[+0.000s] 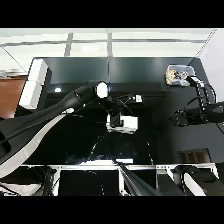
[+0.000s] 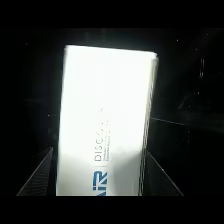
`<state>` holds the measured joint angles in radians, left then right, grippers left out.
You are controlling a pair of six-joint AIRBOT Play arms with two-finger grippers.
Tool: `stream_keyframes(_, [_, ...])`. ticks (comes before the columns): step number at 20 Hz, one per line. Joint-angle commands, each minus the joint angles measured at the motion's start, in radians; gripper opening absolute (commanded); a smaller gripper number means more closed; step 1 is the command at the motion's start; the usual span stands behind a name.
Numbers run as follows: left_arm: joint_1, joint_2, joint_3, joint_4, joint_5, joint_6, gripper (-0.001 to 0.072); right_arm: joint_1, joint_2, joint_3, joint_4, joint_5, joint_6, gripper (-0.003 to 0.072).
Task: Fold the box and place the chain.
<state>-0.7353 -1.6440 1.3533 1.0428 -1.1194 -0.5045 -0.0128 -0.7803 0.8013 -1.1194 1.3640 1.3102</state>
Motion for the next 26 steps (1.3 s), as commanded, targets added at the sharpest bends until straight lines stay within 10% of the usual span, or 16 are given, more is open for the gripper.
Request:
stream_keyframes(1, [0.0,0.001,0.016,-0.011,-0.015,-0.002,0.0705,0.0,0.001,0.0,0.0,0.0,0.003,0.0012])
stream_keyframes(19, [-0.084,-0.05,0.016,0.106,0.046,-0.001,0.0705,0.0,0.001,0.0,0.0,-0.006,0.004,0.0012])
stream_keyframes(23, [-0.081,-0.028,0.02,0.124,-0.005,-0.046,0.0365,0.0,0.001,0.0,0.0,-0.007,0.004,0.0013])
stream_keyframes(26, [-0.011,0.087,0.025,0.286,-0.076,-0.272,0.0348,0.0,0.001,0.0,0.0,-0.007,0.003,0.0012])
